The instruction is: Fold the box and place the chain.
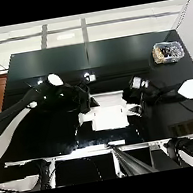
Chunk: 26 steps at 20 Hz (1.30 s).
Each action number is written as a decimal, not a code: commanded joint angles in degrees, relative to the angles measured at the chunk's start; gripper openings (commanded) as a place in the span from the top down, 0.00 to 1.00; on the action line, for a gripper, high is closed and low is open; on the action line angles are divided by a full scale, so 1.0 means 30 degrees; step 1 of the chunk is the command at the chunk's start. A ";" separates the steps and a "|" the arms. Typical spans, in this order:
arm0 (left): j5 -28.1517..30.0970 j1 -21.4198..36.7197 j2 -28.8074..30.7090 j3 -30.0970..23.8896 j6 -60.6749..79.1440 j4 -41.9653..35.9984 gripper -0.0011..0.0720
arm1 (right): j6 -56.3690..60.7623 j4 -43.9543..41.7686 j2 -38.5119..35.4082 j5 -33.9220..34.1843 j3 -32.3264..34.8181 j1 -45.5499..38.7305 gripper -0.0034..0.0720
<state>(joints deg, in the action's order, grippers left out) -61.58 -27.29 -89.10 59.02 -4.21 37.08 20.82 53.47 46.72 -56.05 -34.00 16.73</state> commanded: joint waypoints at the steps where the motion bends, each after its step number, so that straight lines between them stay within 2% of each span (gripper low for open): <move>1: 0.2718 -0.0831 -0.0313 0.0015 0.1348 0.0561 0.95 | -0.1421 0.3067 0.0015 0.2346 0.1348 0.1413 0.12; 3: 0.2732 -0.0838 -0.0597 0.0015 0.1355 0.1027 0.95 | -0.1953 0.3053 0.0029 0.2550 0.1938 0.1413 0.12; 5: 0.2739 -0.0874 -0.0590 0.0015 0.1443 0.1909 0.95 | -0.2827 0.3024 0.0138 0.1559 0.2178 0.1770 0.12; 10: 0.2601 -0.0874 -0.0583 0.0022 0.1260 0.2113 0.95 | -0.3067 0.1603 0.0838 0.2688 0.3475 0.3614 0.12; 13: 0.2382 -0.0874 -0.0583 0.0022 0.1260 0.2106 0.95 | -0.3096 0.0765 0.1384 0.4087 0.3723 0.4714 0.12; 16: 0.2375 -0.0874 -0.0583 0.0022 0.1260 0.2106 0.95 | -0.3082 -0.1887 0.2251 0.6827 0.4000 0.5180 0.12; 18: 0.2375 -0.0874 -0.0583 0.0022 0.1260 0.2106 0.95 | -0.3089 -0.3111 0.2419 0.7431 0.3978 0.5173 0.12; 23: 0.2368 -0.0874 -0.0583 0.0022 0.1260 0.2091 0.95 | -0.3082 -0.0342 0.1923 0.7118 0.2565 0.4364 0.12; 26: 0.2375 -0.0874 -0.0583 0.0022 0.1260 0.1960 0.95 | -0.3096 -0.0313 0.1923 0.7176 0.2011 0.3453 0.12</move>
